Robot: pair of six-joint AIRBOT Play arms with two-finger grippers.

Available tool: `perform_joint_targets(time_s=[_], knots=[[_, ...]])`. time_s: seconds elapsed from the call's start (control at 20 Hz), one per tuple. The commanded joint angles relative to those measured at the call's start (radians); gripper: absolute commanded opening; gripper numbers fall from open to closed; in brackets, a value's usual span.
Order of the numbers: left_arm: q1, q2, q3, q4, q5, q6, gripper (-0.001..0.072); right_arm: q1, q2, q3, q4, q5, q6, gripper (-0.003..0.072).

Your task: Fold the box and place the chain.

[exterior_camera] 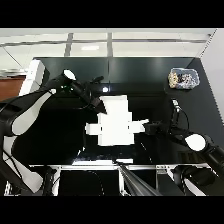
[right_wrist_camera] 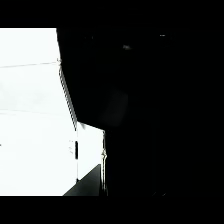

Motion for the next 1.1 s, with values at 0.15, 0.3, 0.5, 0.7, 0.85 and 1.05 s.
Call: perform_joint_targets(time_s=[0.15, 0.3, 0.5, 0.7, 0.85, 1.05], knots=[[-0.021, -0.025, 0.001, -0.012, -0.061, 0.134, 0.0273, 0.001, 0.001, -0.001, 0.000, 0.000, 0.000, 0.0018], [-0.035, -0.025, 0.001, 0.025, -0.057, 0.139, 0.0135, 0.001, 0.001, -0.001, 0.000, 0.000, 0.000, 0.0018], [-0.026, -0.025, 0.001, 0.031, -0.084, 0.139, 0.0026, 0.001, 0.001, -0.001, 0.000, -0.001, 0.000, 0.0018], [-0.003, 0.003, 0.001, 0.033, -0.093, 0.111, 0.0023, -0.002, 0.001, 0.021, -0.074, -0.014, -0.002, 0.0663], [0.009, 0.101, -0.040, 0.041, -0.057, 0.110, 0.0022, -0.002, 0.001, 0.134, -0.296, 0.011, -0.001, 0.0663], [0.008, 0.388, -0.338, -0.002, 0.235, 0.312, 0.0023, -0.002, 0.001, 0.268, -0.588, 0.003, -0.001, 0.0655]])
